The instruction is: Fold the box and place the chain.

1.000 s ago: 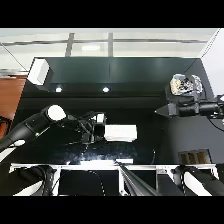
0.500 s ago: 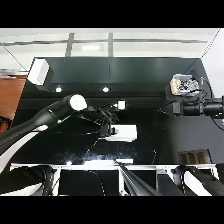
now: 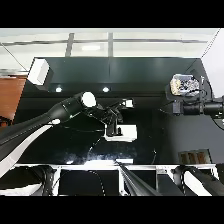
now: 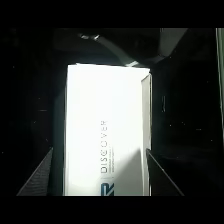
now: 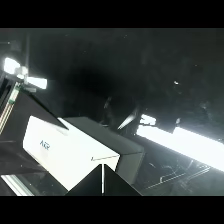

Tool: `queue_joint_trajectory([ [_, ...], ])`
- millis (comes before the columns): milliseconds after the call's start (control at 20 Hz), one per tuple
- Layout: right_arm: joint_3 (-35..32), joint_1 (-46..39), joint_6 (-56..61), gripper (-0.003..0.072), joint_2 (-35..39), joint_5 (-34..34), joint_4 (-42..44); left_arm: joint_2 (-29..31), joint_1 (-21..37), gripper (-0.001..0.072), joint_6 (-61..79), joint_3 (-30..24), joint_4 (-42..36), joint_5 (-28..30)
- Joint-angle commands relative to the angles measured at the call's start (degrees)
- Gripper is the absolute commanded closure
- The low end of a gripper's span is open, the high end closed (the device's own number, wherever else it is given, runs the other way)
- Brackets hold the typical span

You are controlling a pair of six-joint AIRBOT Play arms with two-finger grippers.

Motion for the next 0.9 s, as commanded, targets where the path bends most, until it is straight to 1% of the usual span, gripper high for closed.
queue_joint_trajectory([
  [0,0.04,-0.02,-0.28,0.0672,0.02,-0.70,-0.11,-0.46,-0.17,0.0002,-0.50,0.24,-0.04,-1.90],
  [200,0.04,-0.02,-0.28,0.0672,0.02,-0.70,-0.13,-0.46,-0.90,0.0002,-0.46,0.24,0.00,-1.99],
  [300,0.04,-0.02,-0.28,0.0672,0.02,-0.70,-0.13,-0.46,-1.53,0.0000,-0.46,0.24,0.24,-0.83],
  [450,0.04,-0.02,-0.28,0.0672,0.02,-0.70,-0.20,-0.46,-2.84,-0.0001,-0.46,0.24,2.19,0.50],
  [750,0.04,-0.02,-0.24,0.0672,0.02,-0.68,-1.81,-0.46,-3.93,-0.0002,-0.46,0.22,3.10,0.61],
  [850,0.04,-0.02,-0.24,0.0672,0.02,-0.68,-1.81,-0.46,-4.61,-0.0003,-0.48,0.20,4.98,1.09],
])
